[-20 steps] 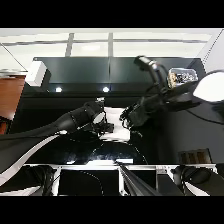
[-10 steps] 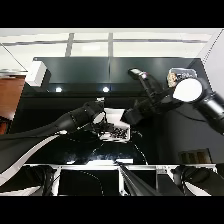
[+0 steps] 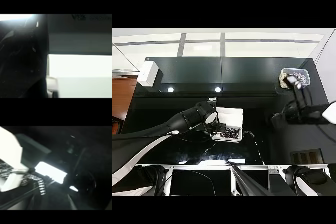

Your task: Fold the box and place the chain.

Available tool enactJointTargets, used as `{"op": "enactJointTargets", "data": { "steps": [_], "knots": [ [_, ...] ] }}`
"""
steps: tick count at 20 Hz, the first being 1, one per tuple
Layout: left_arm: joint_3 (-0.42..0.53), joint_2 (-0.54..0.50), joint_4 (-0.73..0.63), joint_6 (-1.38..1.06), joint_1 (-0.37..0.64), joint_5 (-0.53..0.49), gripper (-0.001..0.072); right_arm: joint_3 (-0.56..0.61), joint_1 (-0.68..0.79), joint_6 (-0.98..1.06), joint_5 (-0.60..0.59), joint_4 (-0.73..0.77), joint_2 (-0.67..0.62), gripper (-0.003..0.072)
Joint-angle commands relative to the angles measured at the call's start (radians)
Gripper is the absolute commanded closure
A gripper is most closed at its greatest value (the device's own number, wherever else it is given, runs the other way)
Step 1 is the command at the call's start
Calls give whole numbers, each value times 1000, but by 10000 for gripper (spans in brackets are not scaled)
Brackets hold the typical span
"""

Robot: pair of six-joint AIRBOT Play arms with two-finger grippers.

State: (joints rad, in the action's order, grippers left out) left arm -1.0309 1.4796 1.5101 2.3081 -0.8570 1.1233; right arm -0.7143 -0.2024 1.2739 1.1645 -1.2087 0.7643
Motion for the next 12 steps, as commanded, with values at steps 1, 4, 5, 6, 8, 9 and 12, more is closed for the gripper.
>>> {"op": "enactJointTargets", "data": {
  "steps": [1, 4, 5, 6, 8, 9, 12],
  "knots": [
    [0, 0, 0, 0, 0, 1, 681, 230, 12, -121, -296, -21, -27, -34],
    [0, 0, 0, 0, 0, 5, 681, 321, -53, -459, -389, -14, -18, -34],
    [0, 0, 0, 0, 0, 5, 680, 327, -74, -547, -383, 10, -6, -34],
    [0, 0, 0, 0, 0, 4, 681, 332, -89, -622, -389, 68, 15, -34],
    [0, 0, 0, 0, 0, 5, 681, 335, -116, -838, -393, 211, 65, -34],
    [0, 0, 0, 0, 0, 5, 681, 335, -130, -954, -397, 272, 92, -19],
    [0, 0, 0, 0, 0, 4, 681, 335, -166, -1078, -440, 344, 163, 89]
  ]
}}
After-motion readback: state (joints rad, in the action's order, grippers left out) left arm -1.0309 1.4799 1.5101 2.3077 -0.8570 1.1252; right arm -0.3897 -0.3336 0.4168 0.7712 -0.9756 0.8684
